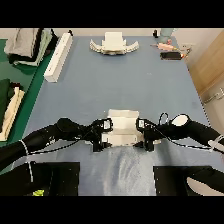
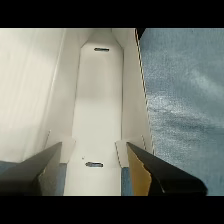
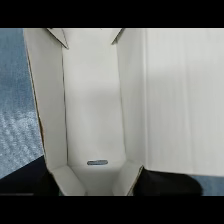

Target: Fold the box.

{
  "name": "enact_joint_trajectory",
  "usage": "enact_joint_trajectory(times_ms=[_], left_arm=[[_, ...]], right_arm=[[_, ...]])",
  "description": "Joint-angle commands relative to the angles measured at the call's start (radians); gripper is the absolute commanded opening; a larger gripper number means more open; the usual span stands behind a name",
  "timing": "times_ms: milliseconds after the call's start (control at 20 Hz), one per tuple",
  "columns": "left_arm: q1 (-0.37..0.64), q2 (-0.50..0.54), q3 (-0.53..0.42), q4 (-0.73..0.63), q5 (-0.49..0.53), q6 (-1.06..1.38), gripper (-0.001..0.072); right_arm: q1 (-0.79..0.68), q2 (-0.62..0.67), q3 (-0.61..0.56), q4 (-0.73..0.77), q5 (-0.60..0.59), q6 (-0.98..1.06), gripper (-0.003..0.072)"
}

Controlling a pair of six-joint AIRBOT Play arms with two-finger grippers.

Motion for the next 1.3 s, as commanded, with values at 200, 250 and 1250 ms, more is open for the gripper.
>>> enact_joint_trajectory(times_ms=[200,250,1250], left_arm=[[0.000,-0.009,0.000,-0.008,-0.007,-0.006,0.0652],[0.000,-0.009,0.000,-0.001,-0.007,-0.025,0.0392],[0.087,0.435,0.061,1.143,-0.451,-2.213,0.0016]], right_arm=[[0.000,0.000,0.001,0.003,0.000,0.003,0.0506],[0.000,0.000,0.001,0.003,0.000,0.003,0.0506],[0.000,0.000,0.001,0.003,0.001,0.003,0.0506]])
